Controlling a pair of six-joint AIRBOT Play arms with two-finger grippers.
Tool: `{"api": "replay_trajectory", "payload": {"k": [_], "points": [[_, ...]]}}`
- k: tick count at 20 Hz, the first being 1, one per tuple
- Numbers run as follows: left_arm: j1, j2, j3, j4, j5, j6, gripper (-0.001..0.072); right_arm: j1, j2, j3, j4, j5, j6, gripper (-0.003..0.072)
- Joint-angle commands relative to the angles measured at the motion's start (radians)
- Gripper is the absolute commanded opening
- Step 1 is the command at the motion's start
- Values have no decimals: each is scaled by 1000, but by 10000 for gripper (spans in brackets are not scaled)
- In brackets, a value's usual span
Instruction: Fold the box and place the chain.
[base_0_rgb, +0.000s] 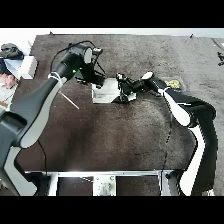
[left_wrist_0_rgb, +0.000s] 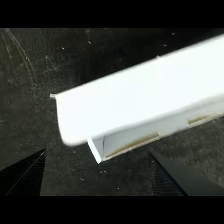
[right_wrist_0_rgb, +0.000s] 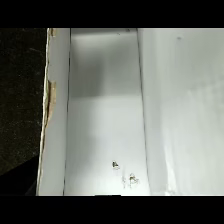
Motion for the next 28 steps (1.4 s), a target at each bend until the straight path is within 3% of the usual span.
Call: {"api": "replay_trajectory", "payload": {"k": [1, 6, 9, 11, 17, 19, 23, 27, 28], "points": [[39, 109, -130, -66, 135, 83, 700, 1, -1, 0, 0, 1, 0, 266], [207, 288, -508, -505, 404, 442, 700, 1, -1, 0, 0, 0, 0, 266], [336, 300, -685, -900, 408, 908, 700, 1, -1, 0, 0, 1, 0, 266], [386, 300, -742, -1033, 387, 1125, 701, 1, -1, 0, 0, 0, 0, 266], [389, 300, -736, -1077, 503, 1163, 701, 1, -1, 0, 0, 0, 0, 266], [389, 288, -736, -1067, 512, 1327, 700, 1, -1, 0, 0, 1, 0, 266], [390, 185, -698, -1062, 438, 1450, 700, 1, -1, 0, 0, 0, 1, 266], [390, 29, -534, -1038, 368, 1566, 700, 1, -1, 0, 0, 0, 0, 266], [397, -5, -489, -1033, 308, 1621, 700, 1, -1, 0, 0, 0, 0, 266]]}}
